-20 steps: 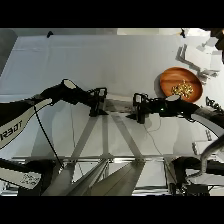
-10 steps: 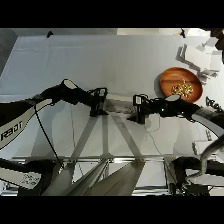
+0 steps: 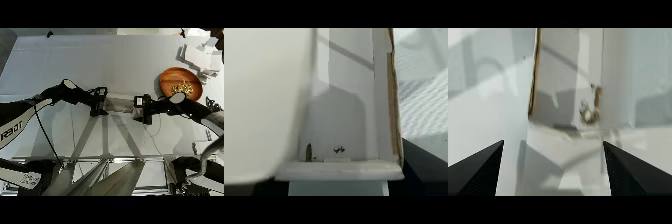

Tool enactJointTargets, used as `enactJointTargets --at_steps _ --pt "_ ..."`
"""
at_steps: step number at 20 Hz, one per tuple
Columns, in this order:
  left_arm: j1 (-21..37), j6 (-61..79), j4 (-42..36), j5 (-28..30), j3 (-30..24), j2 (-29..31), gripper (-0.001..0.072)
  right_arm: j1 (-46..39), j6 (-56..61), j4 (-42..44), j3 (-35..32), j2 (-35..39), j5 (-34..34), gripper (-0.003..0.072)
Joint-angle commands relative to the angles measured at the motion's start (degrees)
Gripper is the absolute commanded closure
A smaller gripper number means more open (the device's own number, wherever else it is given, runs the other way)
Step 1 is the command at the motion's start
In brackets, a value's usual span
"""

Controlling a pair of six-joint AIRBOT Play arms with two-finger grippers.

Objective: Fold the box and place the chain.

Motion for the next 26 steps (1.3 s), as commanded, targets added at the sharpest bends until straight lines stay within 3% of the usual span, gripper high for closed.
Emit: enactJointTargets --at_steps 1,6,7,8,9,10,14,20,23,26 --pt "0.0 0.2 0.2 -0.3 0.0 0.0 0.0277 0.0 12.1 -10.8 0.0 5.9 0.2 0.0039" --pt "0.0 0.2 0.2 -0.3 0.0 0.0 0.0277 0.0 21.7 -14.9 0.0 15.8 6.2 0.0072" --pt "0.0 0.2 0.2 -0.3 0.0 0.0 0.0277 0.0 22.8 -14.4 0.0 17.4 7.6 0.0233" --pt "0.0 0.2 0.2 -0.3 0.0 0.0 0.0277 0.0 23.6 -14.3 0.0 18.8 9.2 0.0445" --pt "0.0 0.2 0.2 -0.3 0.0 0.0 0.0277 0.0 23.6 -13.7 0.0 19.6 10.9 0.0586" --pt "0.0 0.2 0.2 -0.3 0.0 0.0 0.0277 0.0 23.6 -12.6 0.0 20.0 12.8 0.0666" --pt "0.0 0.2 0.2 -0.3 0.0 0.0 0.0277 0.0 23.6 -5.7 0.0 20.0 14.7 0.0677" --pt "0.0 0.2 0.2 -0.3 0.0 0.0 0.0277 0.0 23.4 3.9 0.0 19.1 3.8 0.0683" --pt "0.0 0.2 0.2 -0.3 0.0 0.0 0.0277 0.0 20.6 13.1 0.0 13.2 3.1 0.0684" --pt "0.0 0.2 0.2 -0.3 0.0 0.0 0.0277 0.0 14.2 25.9 0.1 4.1 -2.4 0.0682"
